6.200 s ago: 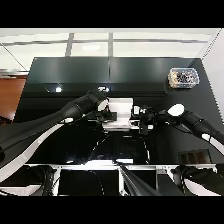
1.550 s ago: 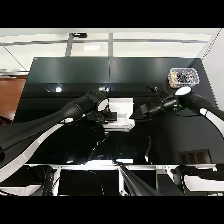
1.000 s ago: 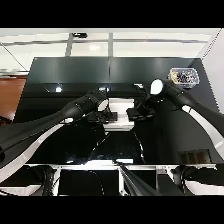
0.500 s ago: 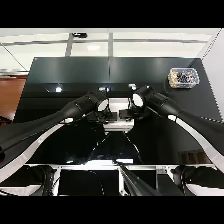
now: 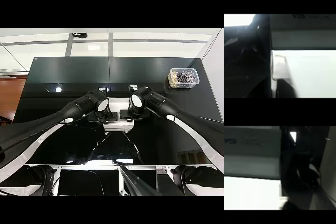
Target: Fold the box and place the chain.
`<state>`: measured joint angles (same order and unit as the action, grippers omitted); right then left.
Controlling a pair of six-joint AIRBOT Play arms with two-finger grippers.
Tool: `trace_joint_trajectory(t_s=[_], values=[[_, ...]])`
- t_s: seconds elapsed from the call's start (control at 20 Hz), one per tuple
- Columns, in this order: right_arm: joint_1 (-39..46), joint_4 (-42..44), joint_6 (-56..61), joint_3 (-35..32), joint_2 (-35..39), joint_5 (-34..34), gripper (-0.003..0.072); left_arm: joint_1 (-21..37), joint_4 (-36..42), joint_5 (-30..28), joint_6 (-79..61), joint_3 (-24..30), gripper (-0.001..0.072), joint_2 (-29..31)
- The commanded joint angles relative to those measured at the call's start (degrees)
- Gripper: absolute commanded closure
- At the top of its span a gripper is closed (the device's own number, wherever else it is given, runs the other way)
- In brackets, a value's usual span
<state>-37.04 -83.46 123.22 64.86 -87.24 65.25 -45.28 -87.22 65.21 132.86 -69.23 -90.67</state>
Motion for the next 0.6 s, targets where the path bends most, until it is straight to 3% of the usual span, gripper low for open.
trace_joint_trajectory(t_s=[0.0,0.15,0.2,0.25,0.3,0.35,0.4,0.55], values=[[0.2,1.8,-0.2,0.0,-0.3,0.0,0.0672,0.1,-0.1,0.0,0.0,0.0,0.0684,0.0],[0.3,1.3,-0.1,0.0,-0.3,0.0,0.0664,0.1,-0.1,0.0,0.0,0.0,0.0684,0.0],[0.3,1.3,-0.2,0.0,-0.3,-0.1,0.0485,0.0,-0.1,0.0,0.0,0.0,0.0684,0.0],[0.3,1.4,-0.2,0.0,-0.3,-0.2,0.0423,0.0,-0.1,0.0,0.0,0.0,0.0684,0.0],[0.3,1.4,-0.2,0.0,-0.3,-0.1,0.0428,0.0,-0.1,0.0,0.0,0.0,0.0684,0.0],[0.3,1.4,-0.3,0.0,-0.3,-0.1,0.0614,0.0,-0.1,0.0,0.0,0.0,0.0684,0.0],[0.3,1.4,-0.5,0.0,-0.3,-0.3,0.0672,0.0,-0.1,0.0,0.0,0.0,0.0684,0.0],[0.3,1.3,-0.8,0.1,0.2,-1.1,0.0668,0.1,-0.1,0.0,0.0,0.0,0.0684,0.0]])
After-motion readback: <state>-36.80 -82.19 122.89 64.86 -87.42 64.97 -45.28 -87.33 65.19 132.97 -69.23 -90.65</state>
